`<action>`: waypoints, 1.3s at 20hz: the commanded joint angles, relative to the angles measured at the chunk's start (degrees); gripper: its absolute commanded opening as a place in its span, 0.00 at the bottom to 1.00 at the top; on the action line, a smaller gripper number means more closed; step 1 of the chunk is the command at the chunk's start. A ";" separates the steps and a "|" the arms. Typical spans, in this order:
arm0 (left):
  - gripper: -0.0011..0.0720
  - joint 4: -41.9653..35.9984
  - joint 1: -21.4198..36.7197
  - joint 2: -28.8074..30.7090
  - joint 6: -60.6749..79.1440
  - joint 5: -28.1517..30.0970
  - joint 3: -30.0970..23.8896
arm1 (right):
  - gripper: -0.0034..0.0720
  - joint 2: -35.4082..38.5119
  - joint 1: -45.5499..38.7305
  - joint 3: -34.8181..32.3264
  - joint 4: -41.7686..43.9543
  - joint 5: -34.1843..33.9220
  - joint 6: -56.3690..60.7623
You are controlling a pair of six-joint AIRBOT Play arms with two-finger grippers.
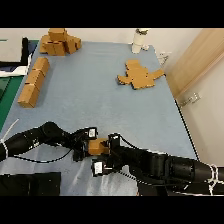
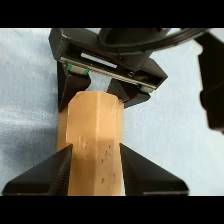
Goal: Fold the box.
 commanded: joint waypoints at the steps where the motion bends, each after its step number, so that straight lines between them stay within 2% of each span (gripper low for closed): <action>1: 0.56 0.02 0.00 -0.04 0.02 0.02 -0.02 | 0.66 -0.15 0.07 0.11 -1.84 -0.02 0.04; 5: 0.56 0.02 0.00 -0.04 0.02 0.02 -0.02 | 0.61 -0.15 0.39 0.50 -4.63 -0.28 3.15; 10: 0.56 0.02 0.00 -0.04 0.02 0.00 -0.02 | 0.61 -0.17 8.35 0.50 -24.20 -8.15 23.43; 13: 0.56 0.02 0.00 -0.04 0.02 0.02 -0.02 | 0.61 -0.26 10.88 0.39 -24.39 -9.05 27.50; 26: 0.56 0.02 0.00 -0.04 0.02 0.02 -0.02 | 0.60 -3.76 10.86 0.48 -23.43 -8.04 28.50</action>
